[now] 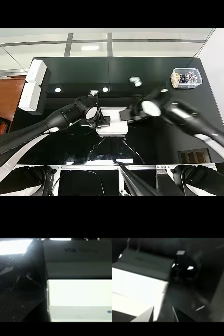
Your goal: Fold the box and place the chain.
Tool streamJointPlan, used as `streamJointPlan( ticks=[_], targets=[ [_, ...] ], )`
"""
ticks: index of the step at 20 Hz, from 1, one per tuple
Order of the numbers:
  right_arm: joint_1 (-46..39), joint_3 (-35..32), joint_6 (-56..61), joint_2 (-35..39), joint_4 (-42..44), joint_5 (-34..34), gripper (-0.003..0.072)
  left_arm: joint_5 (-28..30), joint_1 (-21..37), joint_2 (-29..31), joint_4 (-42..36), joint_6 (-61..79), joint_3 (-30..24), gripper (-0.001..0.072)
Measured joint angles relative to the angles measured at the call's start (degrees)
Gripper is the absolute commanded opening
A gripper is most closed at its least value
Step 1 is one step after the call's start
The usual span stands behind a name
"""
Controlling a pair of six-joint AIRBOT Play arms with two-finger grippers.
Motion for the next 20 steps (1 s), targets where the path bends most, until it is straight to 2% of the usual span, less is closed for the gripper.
streamJointPlan(
  ticks=[4, 6, 7, 8, 9, 12, 14, 17, 20],
  targets=[
    [-6.8, -0.3, -1.3, 6.9, -16.4, 4.6, 0.0277, 0.0, 0.0, 0.0, 0.0, 0.0, 0.0, 0.0027],
    [-12.9, -2.0, -1.5, 8.2, -24.0, 0.4, 0.0277, 0.0, 0.0, 0.0, 0.0, 0.0, 0.0, 0.0027],
    [-16.5, -3.1, -1.1, 8.3, -26.1, -3.2, 0.0303, 0.0, 0.0, 0.0, 0.0, 0.0, 0.0, 0.0026],
    [-20.9, -4.2, 0.7, 7.7, -27.8, -7.3, 0.0621, 0.0, 0.0, 0.0, 0.0, 0.0, 0.0, 0.0027],
    [-25.3, -4.9, 2.8, 6.6, -28.6, -10.7, 0.0718, 0.0, 0.0, 0.0, 0.1, -0.1, 0.0, 0.0027],
    [-37.9, -4.8, 4.8, 0.6, -22.7, -22.5, 0.0718, 0.0, 0.0, 0.0, 0.2, -0.1, 0.0, 0.0027],
    [-44.0, -0.6, 3.6, -5.6, -16.6, -26.3, 0.0713, 0.0, 0.0, 0.0, 0.3, -0.1, 0.0, 0.0027],
    [-49.4, 11.6, 1.2, -17.2, -11.2, -23.2, 0.0713, 0.0, 0.0, 0.0, 0.3, -0.1, 0.0, 0.0026],
    [-52.1, 26.4, -0.6, -29.3, -8.6, -16.0, 0.0712, -0.1, 0.0, 0.0, 0.3, 0.0, 0.0, 0.0027]
  ],
)
